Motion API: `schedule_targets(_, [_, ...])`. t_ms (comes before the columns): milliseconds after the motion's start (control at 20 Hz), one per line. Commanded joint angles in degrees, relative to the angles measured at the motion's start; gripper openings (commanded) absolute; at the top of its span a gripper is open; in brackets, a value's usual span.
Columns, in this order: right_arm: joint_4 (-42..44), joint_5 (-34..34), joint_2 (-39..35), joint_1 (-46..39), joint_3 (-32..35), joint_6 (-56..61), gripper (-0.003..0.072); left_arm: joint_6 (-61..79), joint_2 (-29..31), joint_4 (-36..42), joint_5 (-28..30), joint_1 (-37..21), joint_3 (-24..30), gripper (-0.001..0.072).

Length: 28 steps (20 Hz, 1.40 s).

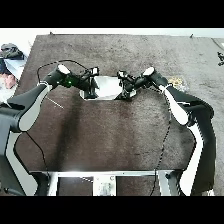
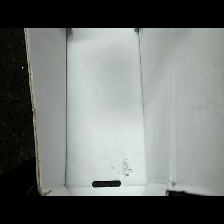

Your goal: Fold the box and place the chain.

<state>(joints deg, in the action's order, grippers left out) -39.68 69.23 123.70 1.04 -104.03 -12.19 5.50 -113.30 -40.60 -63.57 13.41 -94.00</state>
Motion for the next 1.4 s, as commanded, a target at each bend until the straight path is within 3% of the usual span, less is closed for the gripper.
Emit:
schedule_targets(0, [0.0,0.0,0.0,0.0,0.0,0.0,0.0279,-1.1,0.0,-1.7,0.0,-0.1,0.0,0.0714])
schedule_targets(100, [0.0,0.0,0.0,0.0,0.0,0.0,0.0279,-2.2,0.0,-3.1,-0.1,-0.1,0.0,0.0467])
schedule_targets(150, [0.0,0.0,0.0,0.0,0.0,0.0,0.0279,-3.0,0.0,-3.2,-0.5,-0.1,0.0,0.044])
schedule_targets(200, [0.0,0.0,0.0,0.0,0.0,0.0,0.0279,-3.1,0.1,-3.2,-1.7,-0.1,0.0,0.0226])
schedule_targets(300, [0.0,0.0,0.0,0.0,0.0,0.0,0.0279,-4.2,0.1,-3.3,-3.4,-0.7,0.0,0.0158])
schedule_targets(350, [0.0,0.0,0.0,0.0,0.0,0.0,0.0279,-4.3,0.1,-3.3,-4.6,-1.5,0.0,0.0028])
schedule_targets(650, [0.0,0.0,0.0,0.0,0.0,0.0,0.0279,-9.9,1.2,-0.1,-13.5,-4.3,-4.2,0.001])
schedule_targets(800, [0.0,0.0,0.0,0.0,0.0,0.0,0.0279,-14.4,6.9,0.2,-10.8,-4.9,-4.3,0.0008])
schedule_targets(1100, [0.0,0.0,0.0,0.0,0.0,0.0,0.0279,-33.1,15.5,-0.9,-10.4,-12.0,-2.9,0.0008])
schedule_targets(1350, [0.0,0.0,0.0,0.0,0.0,0.0,0.0279,-47.6,15.6,-2.2,-1.9,-15.7,6.8,0.0011])
